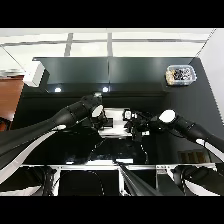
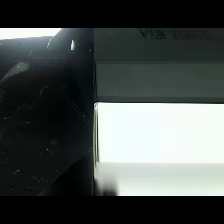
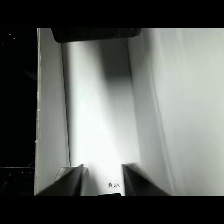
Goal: Fold the box and place the chain.
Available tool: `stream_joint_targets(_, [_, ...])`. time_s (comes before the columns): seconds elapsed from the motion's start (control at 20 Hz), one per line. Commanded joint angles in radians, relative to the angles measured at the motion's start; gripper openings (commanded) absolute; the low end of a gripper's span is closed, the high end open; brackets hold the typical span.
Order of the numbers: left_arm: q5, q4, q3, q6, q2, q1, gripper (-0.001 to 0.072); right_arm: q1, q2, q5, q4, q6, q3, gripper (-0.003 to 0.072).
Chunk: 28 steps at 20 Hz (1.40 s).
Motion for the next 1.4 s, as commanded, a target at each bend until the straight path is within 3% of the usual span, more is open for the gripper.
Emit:
stream_joint_targets(0.0, [-0.002,0.002,0.001,0.001,0.000,0.001,0.0026,-0.002,0.000,0.005,-0.010,0.017,0.000,0.0204])
stream_joint_targets(0.05, [-0.002,0.000,0.001,0.001,0.000,0.000,0.0026,-0.009,0.006,0.019,-0.039,0.059,0.000,0.0017])
stream_joint_targets(0.15, [-0.005,-0.002,0.001,0.001,0.000,0.000,0.0027,-0.053,0.041,0.085,-0.139,0.310,0.015,0.0015])
stream_joint_targets(0.25, [-0.018,-0.002,0.001,0.001,0.000,0.000,0.0026,-0.139,0.090,0.240,-0.312,0.581,0.069,0.0015])
stream_joint_targets(0.35, [-0.029,-0.002,0.001,0.001,0.000,0.000,0.0026,-0.293,0.137,0.401,-0.444,0.832,0.135,0.0015])
stream_joint_targets(0.4, [-0.033,-0.002,0.001,0.001,0.000,0.001,0.0026,-0.381,0.151,0.426,-0.463,0.948,0.145,0.0015])
stream_joint_targets(0.55, [-0.032,-0.002,0.001,0.001,0.000,0.000,0.0026,-0.650,0.153,0.381,-0.400,1.179,0.088,0.0015])
stream_joint_targets(0.7, [-0.032,-0.002,0.001,0.001,0.000,0.001,0.0026,-0.776,0.122,0.370,-0.109,1.188,-0.027,0.0015])
stream_joint_targets(0.9, [-0.032,-0.002,0.001,0.001,0.000,0.001,0.0026,-0.680,-0.019,0.441,-0.149,1.177,-0.056,0.0015])
stream_joint_targets(1.05, [-0.032,-0.002,0.001,0.001,0.000,0.001,0.0026,-0.542,-0.100,0.436,-0.085,1.117,-0.056,0.0015])
stream_joint_targets(1.2, [-0.032,-0.002,0.001,0.001,0.000,0.001,0.0026,-0.422,-0.116,0.385,0.029,1.006,-0.047,0.0016])
stream_joint_targets(1.35, [-0.032,-0.002,0.001,0.001,0.000,0.001,0.0026,-0.403,-0.116,0.449,0.023,0.964,0.024,0.0015])
